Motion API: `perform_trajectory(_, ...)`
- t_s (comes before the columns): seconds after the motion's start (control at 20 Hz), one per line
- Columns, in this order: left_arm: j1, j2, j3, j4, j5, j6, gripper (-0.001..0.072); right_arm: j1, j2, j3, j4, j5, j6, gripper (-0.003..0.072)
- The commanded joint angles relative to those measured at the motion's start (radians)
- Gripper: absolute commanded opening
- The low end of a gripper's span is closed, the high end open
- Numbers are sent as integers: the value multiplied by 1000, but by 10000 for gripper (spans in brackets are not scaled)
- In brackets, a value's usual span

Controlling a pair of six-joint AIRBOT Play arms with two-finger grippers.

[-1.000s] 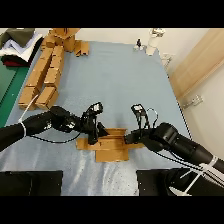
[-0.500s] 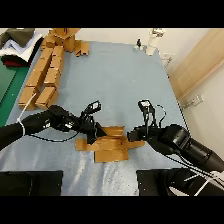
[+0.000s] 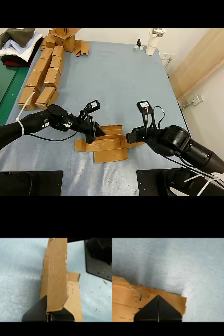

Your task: Fold the box.

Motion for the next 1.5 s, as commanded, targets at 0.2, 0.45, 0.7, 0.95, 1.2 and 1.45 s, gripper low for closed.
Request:
perform_trajectory(0.2, 1, -1, 0, 9, -51, 32, 12, 414, -20, -14, -271, -112, 159, 1)
perform_trajectory(0.45, 1, -1, 0, 8, -52, 31, 12, 711, -25, -16, -91, -109, 93, 224)
perform_trajectory(0.7, 1, -1, 0, 8, -52, 31, 12, 750, -107, -18, -153, -113, 22, 494)
perform_trajectory(0.95, 1, -1, 0, 8, -53, 31, 12, 750, -221, -18, -221, -114, -10, 531)
perform_trajectory(1.2, 1, -1, 0, 8, -52, 31, 12, 750, -235, -18, -281, -116, 0, 530)
perform_trajectory(1.45, 1, -1, 0, 8, -53, 31, 12, 750, -241, -18, -318, -110, 0, 518)
